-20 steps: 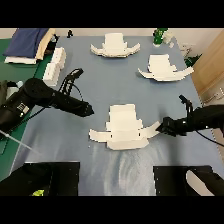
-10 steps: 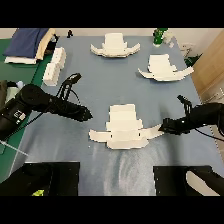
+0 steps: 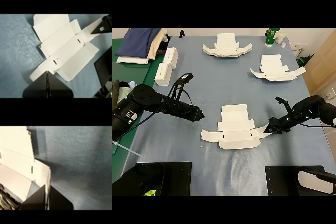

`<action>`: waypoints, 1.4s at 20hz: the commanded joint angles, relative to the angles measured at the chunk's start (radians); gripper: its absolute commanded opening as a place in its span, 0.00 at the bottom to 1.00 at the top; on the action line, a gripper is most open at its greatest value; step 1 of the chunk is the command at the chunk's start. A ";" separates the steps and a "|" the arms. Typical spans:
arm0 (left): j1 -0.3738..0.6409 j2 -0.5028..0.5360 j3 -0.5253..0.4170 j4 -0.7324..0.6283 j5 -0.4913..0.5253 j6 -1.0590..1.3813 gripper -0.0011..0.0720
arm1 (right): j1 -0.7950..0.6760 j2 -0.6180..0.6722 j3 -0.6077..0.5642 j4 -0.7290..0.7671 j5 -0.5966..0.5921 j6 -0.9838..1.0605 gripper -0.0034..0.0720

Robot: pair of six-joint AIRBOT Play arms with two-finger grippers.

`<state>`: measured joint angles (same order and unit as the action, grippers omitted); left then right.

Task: Fold the box.

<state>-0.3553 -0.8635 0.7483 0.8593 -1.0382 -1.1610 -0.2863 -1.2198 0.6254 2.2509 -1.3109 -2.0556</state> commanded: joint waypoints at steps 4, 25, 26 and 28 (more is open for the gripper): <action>0.005 -0.002 0.000 0.005 0.074 -0.078 0.79 | 0.091 0.051 -0.074 0.129 0.073 -0.047 0.05; 0.230 -0.605 0.075 -0.337 -0.128 0.489 0.65 | 0.394 0.415 -0.317 0.127 0.413 0.092 0.05; 0.215 -0.637 0.100 -0.348 -0.135 0.492 0.65 | 0.394 0.415 -0.317 0.127 0.413 0.092 0.05; 0.169 -0.697 0.155 -0.343 -0.180 0.508 0.65 | 0.394 0.415 -0.317 0.127 0.414 0.092 0.05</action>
<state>-0.1459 -1.4776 0.8436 0.5385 -1.1877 -0.6998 0.1066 -0.8059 0.3084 2.3783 -0.8986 -1.9640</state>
